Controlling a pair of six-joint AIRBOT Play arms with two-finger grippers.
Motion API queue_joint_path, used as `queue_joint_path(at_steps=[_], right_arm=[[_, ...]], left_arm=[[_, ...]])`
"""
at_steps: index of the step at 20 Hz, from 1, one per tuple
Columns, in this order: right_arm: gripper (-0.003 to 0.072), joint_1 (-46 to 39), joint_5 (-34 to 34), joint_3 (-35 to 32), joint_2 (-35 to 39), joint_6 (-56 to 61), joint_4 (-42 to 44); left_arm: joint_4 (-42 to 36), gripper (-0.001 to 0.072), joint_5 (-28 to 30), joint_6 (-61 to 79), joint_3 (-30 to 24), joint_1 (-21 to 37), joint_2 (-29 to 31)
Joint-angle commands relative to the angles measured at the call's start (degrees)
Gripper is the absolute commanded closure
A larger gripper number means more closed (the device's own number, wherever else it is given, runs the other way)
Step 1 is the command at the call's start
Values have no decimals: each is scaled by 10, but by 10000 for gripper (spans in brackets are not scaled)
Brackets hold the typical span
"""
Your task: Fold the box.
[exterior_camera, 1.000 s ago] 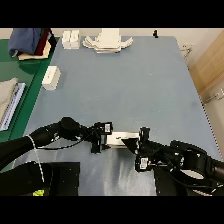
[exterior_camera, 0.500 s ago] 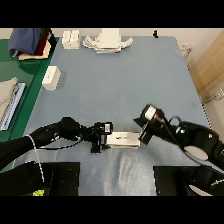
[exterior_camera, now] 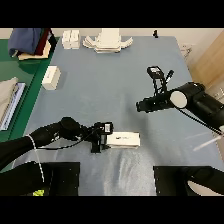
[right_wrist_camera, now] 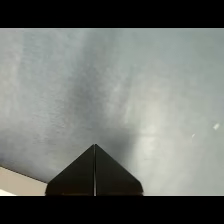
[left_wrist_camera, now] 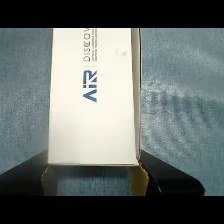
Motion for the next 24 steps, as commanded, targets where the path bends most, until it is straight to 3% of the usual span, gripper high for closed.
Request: queue_joint_path(at_steps=[1, 4, 7, 9, 12, 15, 17, 21, 24], right_arm=[[682, -9, 33, 25, -48, 134, -2], [682, -9, 33, 25, -45, 138, -2], [683, -9, 32, 25, -44, 149, -12], [682, -9, 30, 25, -44, 171, -38], [683, -22, 28, 26, -44, 230, -99], [683, -36, 10, 26, -44, 243, -114], [683, -37, -1, 26, -45, 243, -115], [682, -37, -29, 26, -45, 243, -115], [683, -37, -41, 26, -45, 243, -115]], left_arm=[[-2, 289, 0, -1, 2, 0, 0], [6, 288, 6, -123, 16, 18, 34], [55, 288, 34, -244, 20, 95, 109], [147, 288, 61, -371, 20, 188, 157], [296, 288, 59, -513, 20, 347, 182], [310, 288, 59, -525, 20, 486, 174], [309, 288, 79, -522, 20, 539, 158], [309, 288, 153, -523, 26, 566, 91], [293, 288, 169, -523, 45, 566, 36]])
